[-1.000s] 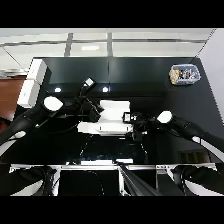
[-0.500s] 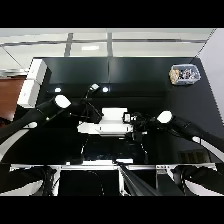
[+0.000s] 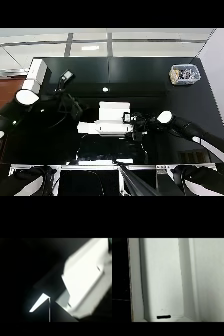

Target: Fold the box and place the chain.

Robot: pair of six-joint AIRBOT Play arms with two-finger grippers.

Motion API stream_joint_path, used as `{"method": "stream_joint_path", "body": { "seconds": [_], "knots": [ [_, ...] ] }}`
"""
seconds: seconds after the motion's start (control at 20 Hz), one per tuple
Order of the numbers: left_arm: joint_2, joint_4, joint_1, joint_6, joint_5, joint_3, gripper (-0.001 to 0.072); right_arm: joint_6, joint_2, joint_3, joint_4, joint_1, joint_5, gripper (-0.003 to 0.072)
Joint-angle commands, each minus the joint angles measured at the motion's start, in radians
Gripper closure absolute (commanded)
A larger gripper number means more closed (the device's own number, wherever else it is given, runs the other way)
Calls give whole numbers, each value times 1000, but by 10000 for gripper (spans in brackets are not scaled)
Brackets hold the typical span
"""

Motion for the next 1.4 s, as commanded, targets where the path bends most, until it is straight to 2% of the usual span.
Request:
{"method": "stream_joint_path", "body": {
  "seconds": [0.0, 0.05, 0.1, 0.15, 0.25, 0.35, 0.4, 0.65, 0.75, 0.95, 1.0, 1.1, 1.15, 1.35],
  "knots": [
    [42, 137, 27, 201, -201, -66, 592, 0, 0, 0, 1, 1, 0, 529],
    [42, 174, 9, 256, -180, -79, 242, 0, 0, 0, 0, 1, 0, 529],
    [41, 189, -7, 308, -129, -91, -2, 0, 0, 0, 1, 1, 0, 529],
    [40, 189, -23, 321, -73, -96, -5, 0, 0, 0, 1, 1, 0, 529],
    [33, 188, -61, 366, 27, -96, 0, 0, 0, 0, 1, 1, 0, 529],
    [3, 187, -106, 547, 66, -93, 9, 0, 0, 0, 1, 1, 0, 529],
    [-27, 176, -125, 571, 62, -83, 33, 0, 0, 0, 1, 1, 0, 529],
    [-183, 133, -211, 633, 79, -39, 33, 0, 0, 0, 1, 1, 0, 529],
    [-207, 96, -220, 633, 106, -36, 32, 0, 0, 0, 1, 1, 0, 529],
    [-216, 63, -220, 634, 92, -36, 36, 0, 0, 0, 0, 1, 0, 530],
    [-216, 53, -220, 634, 85, -36, 158, 0, 0, 0, 1, 1, 0, 530],
    [-216, 24, -220, 634, 41, -36, 451, 0, 0, 0, 1, 1, 0, 529],
    [-216, 22, -221, 634, 33, -36, 543, 0, 0, 0, 1, 1, 0, 529],
    [-224, 19, -224, 634, 50, -35, 561, 0, 0, 0, 1, 1, 0, 529]
  ]
}}
